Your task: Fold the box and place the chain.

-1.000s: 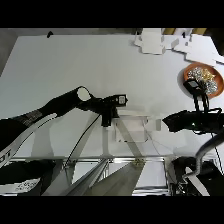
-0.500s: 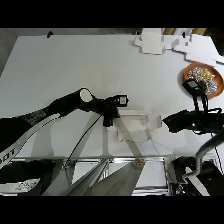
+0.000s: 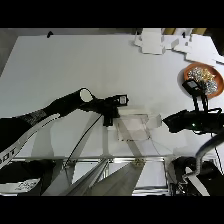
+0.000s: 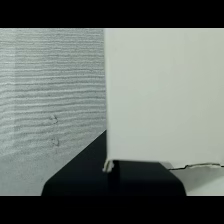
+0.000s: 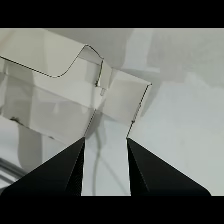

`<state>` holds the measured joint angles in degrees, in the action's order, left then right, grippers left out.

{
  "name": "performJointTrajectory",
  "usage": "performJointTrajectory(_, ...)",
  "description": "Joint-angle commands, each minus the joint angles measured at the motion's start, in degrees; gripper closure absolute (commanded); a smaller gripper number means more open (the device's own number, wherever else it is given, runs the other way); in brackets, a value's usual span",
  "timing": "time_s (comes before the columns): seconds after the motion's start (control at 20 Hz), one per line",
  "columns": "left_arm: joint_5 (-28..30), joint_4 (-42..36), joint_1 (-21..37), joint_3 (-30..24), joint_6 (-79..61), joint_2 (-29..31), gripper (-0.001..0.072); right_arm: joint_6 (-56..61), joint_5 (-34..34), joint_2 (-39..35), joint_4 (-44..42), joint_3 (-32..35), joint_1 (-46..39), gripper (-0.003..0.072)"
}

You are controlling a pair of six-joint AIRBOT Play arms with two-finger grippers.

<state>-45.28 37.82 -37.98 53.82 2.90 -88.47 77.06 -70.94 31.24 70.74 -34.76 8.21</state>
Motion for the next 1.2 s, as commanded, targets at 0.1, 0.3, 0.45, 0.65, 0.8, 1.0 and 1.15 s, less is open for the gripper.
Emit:
performJointTrajectory(0.1, -1.0, 0.0, 0.0, 0.0, 0.0, 0.0, 0.0695, -1.1, 0.0, 0.0, 0.0, 0.0, 0.0, 0.039)
performJointTrajectory(0.3, -2.8, 0.0, 0.0, 0.0, 0.1, 0.0, 0.0695, -1.3, 0.0, 0.0, 0.0, 0.0, 0.0, 0.039)
performJointTrajectory(0.45, -3.0, 0.0, 0.0, 0.0, 0.1, 0.0, 0.0695, -2.8, 0.0, 0.0, 0.0, 0.0, 0.0, 0.039)
performJointTrajectory(0.65, -3.0, 0.0, 0.0, 0.0, 0.1, 0.0, 0.0695, -4.4, -0.3, 0.0, 0.0, 0.0, 0.0, 0.039)
performJointTrajectory(0.8, -3.0, 0.0, 0.0, 0.0, 0.1, 0.0, 0.0695, -9.3, 0.2, 0.0, -0.1, 0.0, 0.0, 0.039)
performJointTrajectory(1.0, -3.0, 0.0, 0.0, 0.0, 0.1, 0.0, 0.0695, -18.6, 2.0, 0.0, -0.5, 0.0, 0.4, 0.039)
performJointTrajectory(1.15, -3.0, 0.0, 0.0, 0.0, 0.1, 0.0, 0.0695, -18.9, 2.5, 0.1, -2.0, 0.0, 3.3, 0.039)
